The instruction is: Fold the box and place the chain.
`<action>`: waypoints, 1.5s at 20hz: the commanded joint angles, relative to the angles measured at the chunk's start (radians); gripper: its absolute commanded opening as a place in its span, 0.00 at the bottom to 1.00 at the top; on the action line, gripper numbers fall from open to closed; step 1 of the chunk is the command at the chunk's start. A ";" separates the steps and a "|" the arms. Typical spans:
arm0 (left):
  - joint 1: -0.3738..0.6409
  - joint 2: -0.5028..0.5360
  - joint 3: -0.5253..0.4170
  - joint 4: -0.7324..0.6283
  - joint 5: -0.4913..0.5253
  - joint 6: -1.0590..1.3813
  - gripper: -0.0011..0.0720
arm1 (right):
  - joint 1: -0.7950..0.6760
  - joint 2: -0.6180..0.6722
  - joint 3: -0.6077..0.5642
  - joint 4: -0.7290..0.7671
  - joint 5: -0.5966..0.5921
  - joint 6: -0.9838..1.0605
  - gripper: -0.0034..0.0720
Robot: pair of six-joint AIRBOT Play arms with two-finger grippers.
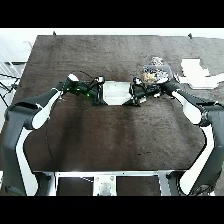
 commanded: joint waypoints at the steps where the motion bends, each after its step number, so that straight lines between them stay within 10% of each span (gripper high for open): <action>1: 0.001 0.000 0.000 0.000 0.000 0.000 0.74 | 0.000 0.001 0.000 0.001 0.000 0.000 0.62; 5: 0.001 0.000 0.000 0.000 -0.001 0.000 0.74 | 0.001 0.001 0.001 0.000 0.000 0.000 0.63; 8: 0.001 0.000 0.000 0.000 -0.003 0.000 0.74 | -0.009 0.011 0.012 0.005 -0.006 0.006 0.98; 25: 0.001 0.000 0.000 0.000 -0.009 0.000 0.74 | -0.116 0.216 0.013 -0.091 0.174 0.273 0.99; 26: 0.001 0.000 0.000 0.000 -0.009 0.000 0.74 | -0.109 0.217 0.013 -0.030 0.209 0.279 0.89; 28: 0.001 -0.001 0.000 0.000 -0.009 0.000 0.74 | -0.094 0.217 0.012 0.057 0.263 0.280 0.07; 30: 0.001 0.000 0.000 0.000 -0.008 0.000 0.74 | -0.072 0.212 0.010 0.115 0.227 0.286 0.06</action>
